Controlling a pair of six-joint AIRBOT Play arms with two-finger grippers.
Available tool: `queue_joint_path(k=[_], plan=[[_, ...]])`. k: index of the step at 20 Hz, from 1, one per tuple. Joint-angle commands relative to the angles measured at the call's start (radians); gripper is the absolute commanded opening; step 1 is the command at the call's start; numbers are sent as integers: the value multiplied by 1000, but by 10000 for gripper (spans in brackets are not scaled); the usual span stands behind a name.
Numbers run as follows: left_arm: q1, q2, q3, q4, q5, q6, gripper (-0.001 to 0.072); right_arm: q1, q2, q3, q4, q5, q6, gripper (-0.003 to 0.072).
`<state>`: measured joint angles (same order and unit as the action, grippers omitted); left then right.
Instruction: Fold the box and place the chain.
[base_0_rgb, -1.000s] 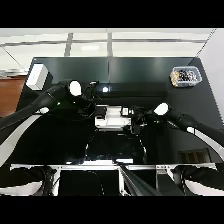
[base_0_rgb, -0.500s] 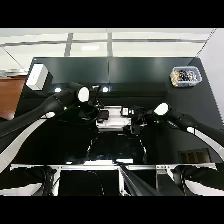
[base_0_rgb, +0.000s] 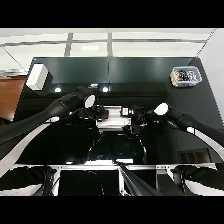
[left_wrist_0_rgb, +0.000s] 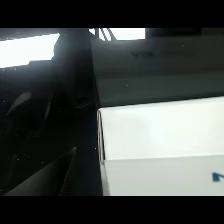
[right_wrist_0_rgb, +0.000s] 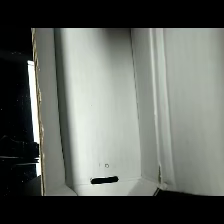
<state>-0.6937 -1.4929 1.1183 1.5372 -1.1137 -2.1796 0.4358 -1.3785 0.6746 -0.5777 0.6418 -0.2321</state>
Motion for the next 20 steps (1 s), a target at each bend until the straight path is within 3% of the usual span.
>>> queue_joint_path(k=[1,6,14,17,18,20], plan=[[-13,-10,0,17,3,-79,329,0,-1,0,0,0,0,440],[-13,-24,0,-35,41,-135,330,0,-1,0,0,0,0,440],[-13,-48,0,-35,13,-135,317,0,-1,0,0,1,0,439],[-13,-48,0,-36,14,-132,68,1,-1,0,0,1,0,440],[-13,-48,0,-36,14,-132,25,1,-1,0,0,0,0,440],[-13,-48,0,-37,13,-132,25,0,-1,0,0,0,0,439]])
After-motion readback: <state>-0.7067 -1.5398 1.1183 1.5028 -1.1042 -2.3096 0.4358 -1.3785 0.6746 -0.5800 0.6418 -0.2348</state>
